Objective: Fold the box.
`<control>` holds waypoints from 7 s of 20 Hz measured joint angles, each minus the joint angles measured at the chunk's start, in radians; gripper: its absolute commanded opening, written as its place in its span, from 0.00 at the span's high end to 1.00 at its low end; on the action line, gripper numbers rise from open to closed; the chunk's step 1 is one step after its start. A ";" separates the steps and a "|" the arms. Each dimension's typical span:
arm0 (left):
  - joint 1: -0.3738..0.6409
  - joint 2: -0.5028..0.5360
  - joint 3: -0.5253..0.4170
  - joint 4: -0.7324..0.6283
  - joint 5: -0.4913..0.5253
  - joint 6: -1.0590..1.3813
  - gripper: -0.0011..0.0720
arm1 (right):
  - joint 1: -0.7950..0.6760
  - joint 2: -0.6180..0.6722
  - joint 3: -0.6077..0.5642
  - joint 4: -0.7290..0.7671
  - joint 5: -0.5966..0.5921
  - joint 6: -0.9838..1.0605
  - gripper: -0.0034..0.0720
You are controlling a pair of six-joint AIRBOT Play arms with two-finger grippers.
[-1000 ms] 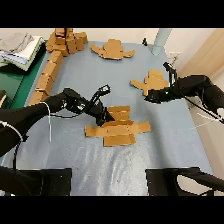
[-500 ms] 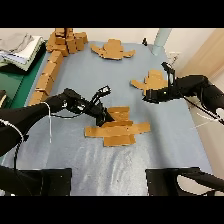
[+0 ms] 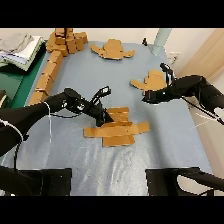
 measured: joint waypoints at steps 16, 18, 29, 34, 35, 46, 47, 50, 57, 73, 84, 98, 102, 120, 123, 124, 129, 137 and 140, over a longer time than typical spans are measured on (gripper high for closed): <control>0.002 -0.046 0.047 -0.018 -0.057 -0.043 0.97 | 0.000 -0.018 0.000 0.000 -0.022 0.000 0.95; 0.002 -0.046 0.047 -0.021 -0.054 -0.043 0.97 | 0.000 -0.018 0.000 -0.001 -0.025 0.000 0.95; 0.001 -0.046 0.047 -0.003 -0.061 -0.050 0.97 | 0.222 0.091 -0.087 -0.162 -0.200 0.003 0.95; 0.000 -0.046 0.047 0.000 -0.063 -0.050 0.97 | 0.547 0.273 -0.286 -0.331 -0.136 0.033 0.26; 0.000 -0.046 0.047 0.000 -0.063 -0.051 0.97 | 0.604 0.289 -0.321 -0.359 -0.104 0.024 0.23; 0.000 -0.046 0.047 0.002 -0.061 -0.051 0.97 | 0.861 0.191 -0.435 -0.637 0.235 -0.047 0.16; 0.000 -0.046 0.047 0.001 -0.061 -0.051 0.97 | 0.864 0.183 -0.436 -0.647 0.245 -0.047 0.16; 0.000 -0.046 0.047 0.001 -0.061 -0.051 0.97 | 0.869 0.173 -0.437 -0.704 0.263 -0.045 0.16; 0.000 -0.046 0.047 0.002 -0.061 -0.051 0.97 | 0.870 0.195 -0.412 -0.805 0.285 0.011 0.17; 0.000 -0.046 0.047 0.002 -0.061 -0.051 0.97 | 0.870 0.208 -0.401 -0.926 0.304 0.145 0.01; 0.000 -0.046 0.047 0.002 -0.062 -0.050 0.97 | 0.765 0.246 -0.395 -0.788 0.317 -0.061 0.01; 0.000 -0.046 0.047 0.002 -0.062 -0.051 0.97 | 0.611 0.283 -0.395 -0.498 0.247 -0.428 0.01; 0.000 -0.046 0.047 0.002 -0.061 -0.051 0.97 | 0.572 0.291 -0.395 -0.495 0.256 -0.447 0.01; 0.000 -0.046 0.047 0.002 -0.062 -0.050 0.97 | 0.365 0.106 -0.326 -0.074 0.174 -0.987 0.01; 0.000 -0.046 0.047 0.002 -0.063 -0.050 0.97 | 0.354 0.082 -0.318 -0.040 0.143 -1.016 0.01; 0.000 -0.046 0.047 0.002 -0.063 -0.050 0.97 | 0.344 0.079 -0.317 -0.025 0.133 -1.027 0.01; 0.000 -0.046 0.047 0.002 -0.061 -0.050 0.97 | 0.279 0.069 -0.315 0.059 0.076 -1.094 0.01; 0.000 -0.046 0.047 0.002 -0.061 -0.050 0.97 | 0.259 0.001 -0.306 0.091 0.057 -1.117 0.01; 0.000 -0.046 0.047 0.002 -0.061 -0.050 0.97 | 0.278 -0.018 -0.291 0.087 0.061 -1.118 0.01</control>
